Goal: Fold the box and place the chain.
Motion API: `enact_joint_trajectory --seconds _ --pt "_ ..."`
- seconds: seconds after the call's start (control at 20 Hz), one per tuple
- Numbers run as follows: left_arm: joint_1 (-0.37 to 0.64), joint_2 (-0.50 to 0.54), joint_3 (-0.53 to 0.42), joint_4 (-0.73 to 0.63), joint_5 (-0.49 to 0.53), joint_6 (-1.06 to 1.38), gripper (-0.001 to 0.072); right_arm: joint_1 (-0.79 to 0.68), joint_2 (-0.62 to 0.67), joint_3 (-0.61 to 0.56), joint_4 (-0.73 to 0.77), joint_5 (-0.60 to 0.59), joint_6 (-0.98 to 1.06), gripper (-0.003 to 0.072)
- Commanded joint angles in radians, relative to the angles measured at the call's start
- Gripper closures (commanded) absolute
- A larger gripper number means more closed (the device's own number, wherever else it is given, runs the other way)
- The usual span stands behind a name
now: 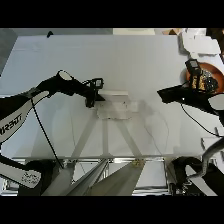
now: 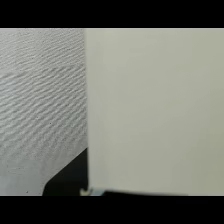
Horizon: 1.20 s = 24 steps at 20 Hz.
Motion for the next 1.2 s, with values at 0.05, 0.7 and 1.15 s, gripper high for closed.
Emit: enact_joint_trajectory --seconds 0.05,0.7,1.15 --pt "-0.001 -0.001 0.0 0.002 0.001 0.0 0.0697 0.0 0.003 0.021 0.136 0.218 -0.31 0.0043" --pt "-0.001 -0.001 0.0 0.002 0.001 0.0 0.0697 0.039 -0.002 0.024 0.137 0.395 -1.069 -0.0012" --pt "-0.001 -0.001 0.0 0.002 0.001 0.0 0.0697 0.251 -0.232 0.024 0.146 0.099 -1.09 -0.0011"
